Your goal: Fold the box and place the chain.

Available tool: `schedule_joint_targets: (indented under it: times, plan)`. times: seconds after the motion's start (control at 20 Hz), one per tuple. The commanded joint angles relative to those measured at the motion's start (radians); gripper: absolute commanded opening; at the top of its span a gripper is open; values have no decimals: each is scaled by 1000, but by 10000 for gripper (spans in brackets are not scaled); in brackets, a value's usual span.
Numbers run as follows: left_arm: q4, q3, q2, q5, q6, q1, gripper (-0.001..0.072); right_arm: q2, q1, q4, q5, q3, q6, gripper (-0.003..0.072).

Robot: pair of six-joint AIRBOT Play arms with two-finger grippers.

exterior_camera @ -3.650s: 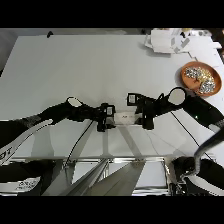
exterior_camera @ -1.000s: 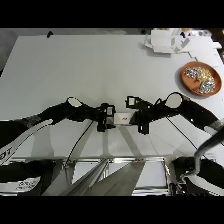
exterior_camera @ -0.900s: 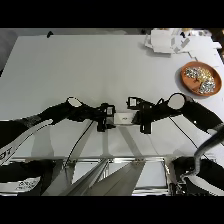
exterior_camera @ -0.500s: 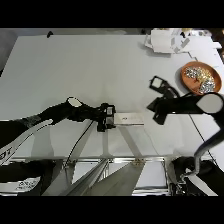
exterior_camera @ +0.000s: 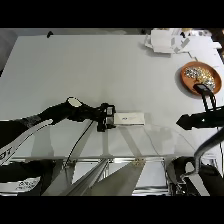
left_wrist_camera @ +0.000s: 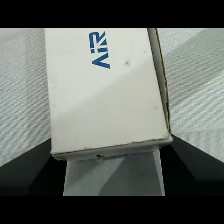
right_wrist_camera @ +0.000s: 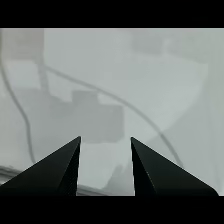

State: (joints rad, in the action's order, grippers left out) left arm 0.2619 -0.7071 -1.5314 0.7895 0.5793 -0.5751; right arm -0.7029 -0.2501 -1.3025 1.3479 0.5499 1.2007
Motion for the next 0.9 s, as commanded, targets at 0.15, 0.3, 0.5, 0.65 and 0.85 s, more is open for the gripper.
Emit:
schedule_joint_targets:
  times: [0.15, 0.3, 0.5, 0.65, 0.85]
  plan:
    - [0, 0, 1, 0, 0, 0, 108, 5, -37, -79, 29, -89, 45, 343]
    - [0, 0, 1, 0, 0, 0, 108, 5, -37, -74, 23, -89, 52, 336]
    - [0, 0, 1, 0, 0, 0, 108, 5, -37, -74, 23, -89, 52, 336]
    - [0, 0, 1, 0, 0, 0, 108, 5, -37, -74, 23, -88, 52, 336]
    - [0, 0, 1, 0, 0, 0, 108, 5, -37, -74, 23, -88, 52, 336]
